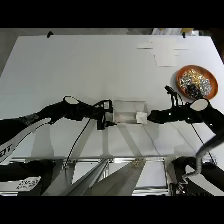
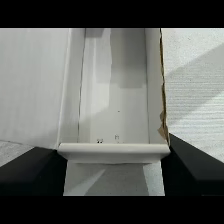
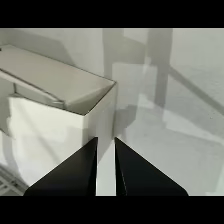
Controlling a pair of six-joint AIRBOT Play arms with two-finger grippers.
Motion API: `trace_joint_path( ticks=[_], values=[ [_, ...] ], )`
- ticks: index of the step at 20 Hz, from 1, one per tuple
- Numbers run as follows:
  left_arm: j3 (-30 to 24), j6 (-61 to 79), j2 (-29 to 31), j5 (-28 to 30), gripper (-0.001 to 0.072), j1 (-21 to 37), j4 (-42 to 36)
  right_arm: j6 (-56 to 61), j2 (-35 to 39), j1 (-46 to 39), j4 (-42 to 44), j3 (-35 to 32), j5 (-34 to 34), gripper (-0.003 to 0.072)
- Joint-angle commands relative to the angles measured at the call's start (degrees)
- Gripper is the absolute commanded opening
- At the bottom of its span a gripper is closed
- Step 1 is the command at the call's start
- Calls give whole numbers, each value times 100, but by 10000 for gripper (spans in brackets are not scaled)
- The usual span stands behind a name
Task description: Fold the box and place the chain.
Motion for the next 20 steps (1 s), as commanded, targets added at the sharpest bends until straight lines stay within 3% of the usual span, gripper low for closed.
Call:
trace_joint_path(
  ticks=[1, 3, 6, 13, 20],
  values=[
    [4, 2, -2, 0, 209, -2, 2, -118, 374, -2, 166, -2, 61, 133],
    [4, 2, -2, 0, 209, -2, 2, -116, 525, -2, 168, -2, 85, 221],
    [4, 0, -2, 0, 209, -2, 2, -116, 535, 146, 133, -2, 101, 277],
    [4, 0, -2, 0, 209, -2, 2, 603, 518, 973, -337, 4, -590, 321],
    [4, 0, -2, 0, 209, -2, 2, 2846, 278, 2017, -2277, 763, -597, 325]
  ],
)
